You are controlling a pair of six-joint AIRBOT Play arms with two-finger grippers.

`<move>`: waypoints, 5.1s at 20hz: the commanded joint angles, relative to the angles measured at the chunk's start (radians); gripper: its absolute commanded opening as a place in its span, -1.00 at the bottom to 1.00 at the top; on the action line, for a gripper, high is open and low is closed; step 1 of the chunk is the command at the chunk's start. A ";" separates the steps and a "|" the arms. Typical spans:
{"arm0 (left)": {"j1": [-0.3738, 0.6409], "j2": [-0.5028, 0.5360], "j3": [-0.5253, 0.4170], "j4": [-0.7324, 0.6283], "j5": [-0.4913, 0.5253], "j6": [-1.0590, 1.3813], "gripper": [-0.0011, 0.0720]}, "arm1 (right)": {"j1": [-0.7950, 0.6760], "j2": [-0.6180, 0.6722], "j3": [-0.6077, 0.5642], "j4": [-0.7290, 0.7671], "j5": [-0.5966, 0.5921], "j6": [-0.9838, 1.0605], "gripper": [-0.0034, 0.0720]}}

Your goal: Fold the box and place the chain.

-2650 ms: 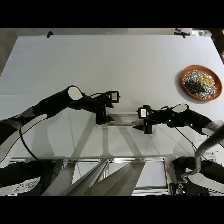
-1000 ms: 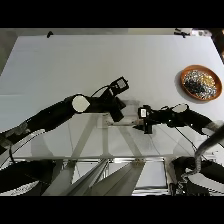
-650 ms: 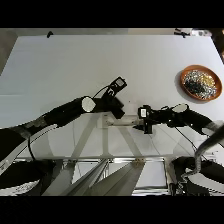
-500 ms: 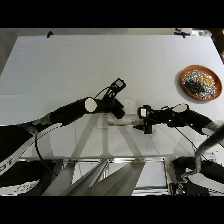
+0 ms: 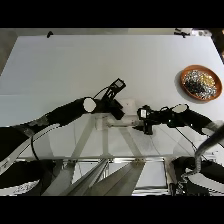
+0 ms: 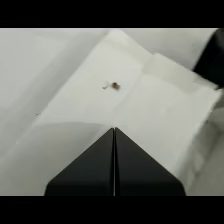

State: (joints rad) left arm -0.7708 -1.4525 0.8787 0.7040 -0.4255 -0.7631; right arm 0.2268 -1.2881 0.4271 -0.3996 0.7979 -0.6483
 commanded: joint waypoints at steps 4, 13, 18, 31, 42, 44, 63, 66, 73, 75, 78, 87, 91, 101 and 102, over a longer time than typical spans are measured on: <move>0.000 0.214 0.001 0.235 -0.186 -0.001 -0.94 | 0.000 0.000 0.001 0.004 -0.004 0.004 0.32; -0.001 0.344 -0.001 0.469 -0.599 0.003 -0.11 | 0.000 0.000 0.001 0.004 -0.004 0.004 0.32; -0.003 0.272 -0.011 0.476 -0.567 0.004 -0.12 | 0.000 0.000 0.001 0.004 -0.003 0.004 0.32; 0.179 0.352 -0.336 0.158 -0.187 0.657 0.65 | 0.000 0.000 0.001 0.004 -0.004 0.004 0.32; 0.178 0.258 -0.336 0.090 -0.166 0.850 0.54 | 0.000 0.000 0.001 0.004 -0.004 0.004 0.32; 0.177 0.251 -0.336 0.089 -0.161 0.853 0.54 | 0.000 0.000 0.001 0.004 -0.004 0.004 0.32; 0.114 0.251 -0.336 -0.039 -0.159 0.901 -0.29 | 0.000 0.000 0.001 0.004 -0.004 0.004 0.32; 0.118 0.257 -0.336 -0.037 -0.174 0.896 -0.28 | 0.000 0.000 0.001 0.004 -0.004 0.004 0.32; 0.250 0.385 -0.336 0.049 -0.317 0.895 -0.17 | 0.000 0.000 0.001 0.004 -0.004 0.004 0.32; 0.291 0.394 -0.336 0.080 -0.397 0.894 0.03 | 0.000 0.000 0.001 0.004 -0.004 0.004 0.32; 0.304 0.393 -0.336 0.091 -0.417 0.899 0.17 | 0.000 0.000 0.001 0.004 -0.004 0.004 0.32; 0.289 0.358 -0.341 0.072 -0.418 0.901 0.44 | 0.000 0.000 0.001 0.004 -0.004 0.004 0.32; 0.291 0.410 -0.341 0.044 -0.370 0.898 0.43 | 0.000 0.000 0.001 0.004 -0.004 0.004 0.32; 0.266 0.365 -0.340 -0.042 -0.296 0.898 0.15 | 0.000 0.000 0.001 0.004 -0.004 0.004 0.32; 0.246 0.337 -0.340 -0.042 -0.278 0.898 0.15 | 0.000 0.000 0.001 0.004 -0.004 0.004 0.32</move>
State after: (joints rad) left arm -0.4995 -1.0683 0.5388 0.6704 -0.7296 0.1349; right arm 0.2264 -1.2877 0.4278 -0.3962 0.7940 -0.6449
